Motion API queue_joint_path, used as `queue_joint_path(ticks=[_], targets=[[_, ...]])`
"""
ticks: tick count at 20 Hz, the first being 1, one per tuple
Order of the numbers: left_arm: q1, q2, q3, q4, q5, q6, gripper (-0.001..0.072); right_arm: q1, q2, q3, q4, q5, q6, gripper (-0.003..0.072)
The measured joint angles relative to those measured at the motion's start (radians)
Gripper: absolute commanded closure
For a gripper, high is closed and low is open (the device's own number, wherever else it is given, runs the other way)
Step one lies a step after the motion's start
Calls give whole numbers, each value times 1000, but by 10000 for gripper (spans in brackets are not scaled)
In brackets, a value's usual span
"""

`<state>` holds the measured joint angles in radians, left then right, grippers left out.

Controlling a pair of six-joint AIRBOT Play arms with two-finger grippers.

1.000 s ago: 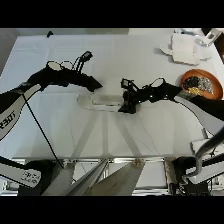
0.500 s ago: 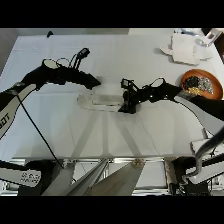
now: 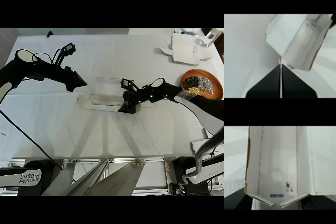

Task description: Fold the box and place the chain.

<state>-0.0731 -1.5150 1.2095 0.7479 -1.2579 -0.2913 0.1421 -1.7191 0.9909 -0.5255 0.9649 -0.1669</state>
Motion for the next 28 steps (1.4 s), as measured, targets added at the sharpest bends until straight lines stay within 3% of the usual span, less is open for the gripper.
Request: queue_joint_path(ticks=[1,5,7,8,14,15,17,28], targets=[[0,1,-1,28,-7,12,353,0,0,0,0,0,0,159],[-23,4,-32,107,9,128,335,0,0,0,0,0,0,159],[-45,4,-75,123,51,222,102,0,0,0,0,0,0,159],[-55,4,-100,128,76,275,61,0,0,0,0,0,0,159],[-90,2,-209,103,212,502,86,0,0,0,0,0,0,159],[-92,2,-215,96,213,518,98,0,0,0,0,0,0,159],[-95,1,-223,75,210,549,202,0,0,0,0,0,0,159],[-112,-13,-231,-8,152,631,225,0,0,0,0,0,0,159]])
